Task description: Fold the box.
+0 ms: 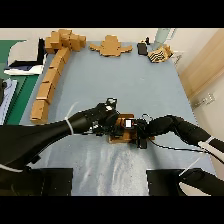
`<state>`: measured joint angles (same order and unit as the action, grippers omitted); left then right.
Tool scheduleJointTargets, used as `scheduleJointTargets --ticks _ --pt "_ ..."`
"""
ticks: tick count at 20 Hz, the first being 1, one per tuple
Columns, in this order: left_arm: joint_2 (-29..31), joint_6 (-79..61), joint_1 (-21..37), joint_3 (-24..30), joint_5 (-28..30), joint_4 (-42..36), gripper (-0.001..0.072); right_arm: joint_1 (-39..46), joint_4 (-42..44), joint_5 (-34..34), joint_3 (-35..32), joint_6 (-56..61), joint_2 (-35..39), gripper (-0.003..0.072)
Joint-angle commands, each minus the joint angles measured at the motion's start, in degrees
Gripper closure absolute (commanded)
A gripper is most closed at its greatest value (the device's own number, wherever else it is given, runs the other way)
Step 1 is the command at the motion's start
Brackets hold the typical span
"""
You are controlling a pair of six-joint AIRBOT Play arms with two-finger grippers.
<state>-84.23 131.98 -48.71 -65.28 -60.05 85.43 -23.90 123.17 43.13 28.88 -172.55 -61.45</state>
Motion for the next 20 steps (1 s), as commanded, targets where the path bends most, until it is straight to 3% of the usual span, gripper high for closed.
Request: scheduleJointTargets --ticks 1,8,12,14,15,20 --pt "-4.24 1.60 -1.33 -3.65 -3.80 0.74 0.0181 -0.02 0.02 -0.02 0.02 0.02 -0.02 0.0184" --pt "-5.79 1.33 -1.31 -4.28 -3.74 0.35 0.0182 -0.02 0.02 -0.02 0.02 0.02 -0.02 0.0185" --pt "-5.79 2.23 -1.31 -4.28 0.15 0.35 0.0202 -0.02 0.02 -0.02 0.02 0.02 -0.02 0.0184" --pt "-5.79 1.88 -1.33 -4.28 0.42 0.33 0.0661 -0.02 0.02 -0.02 0.02 0.02 -0.02 0.0185" --pt "-5.79 1.75 -1.33 -4.28 0.46 0.31 0.0695 -0.02 0.02 -0.02 0.02 0.02 -0.02 0.0185" --pt "-5.79 1.77 -1.33 -4.28 0.22 0.04 0.0695 -0.02 0.02 -0.02 0.02 0.02 -0.02 0.0185"
